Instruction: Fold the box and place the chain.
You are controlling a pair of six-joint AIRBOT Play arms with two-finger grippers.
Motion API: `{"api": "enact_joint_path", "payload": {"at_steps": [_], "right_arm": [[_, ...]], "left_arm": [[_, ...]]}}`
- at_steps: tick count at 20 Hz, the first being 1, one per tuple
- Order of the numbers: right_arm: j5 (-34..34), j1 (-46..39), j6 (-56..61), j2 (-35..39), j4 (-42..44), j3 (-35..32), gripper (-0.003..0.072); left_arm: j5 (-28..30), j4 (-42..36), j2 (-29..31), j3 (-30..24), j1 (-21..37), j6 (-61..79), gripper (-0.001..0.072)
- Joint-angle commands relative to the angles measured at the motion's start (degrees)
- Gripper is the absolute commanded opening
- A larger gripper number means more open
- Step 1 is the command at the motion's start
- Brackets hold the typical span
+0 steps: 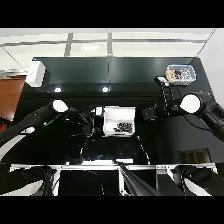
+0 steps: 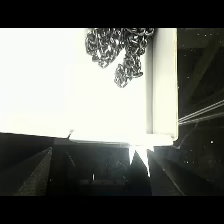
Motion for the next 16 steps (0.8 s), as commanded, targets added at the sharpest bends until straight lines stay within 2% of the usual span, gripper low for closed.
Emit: {"api": "enact_joint_path", "payload": {"at_steps": [1,10,16], "right_arm": [[-0.9,0.0,0.0,0.0,0.0,0.0,0.0272],[-0.9,0.0,0.0,0.0,0.0,0.0,0.0272],[-1.0,0.0,0.0,0.0,0.0,0.0,0.0272]], "left_arm": [[-0.2,0.7,-0.8,0.6,-0.1,0.8,0.0714],[-1.6,0.5,-3.0,0.6,-2.2,-1.1,0.0714],[-0.8,-2.8,-3.5,0.6,-2.2,-1.1,0.0715]]}}
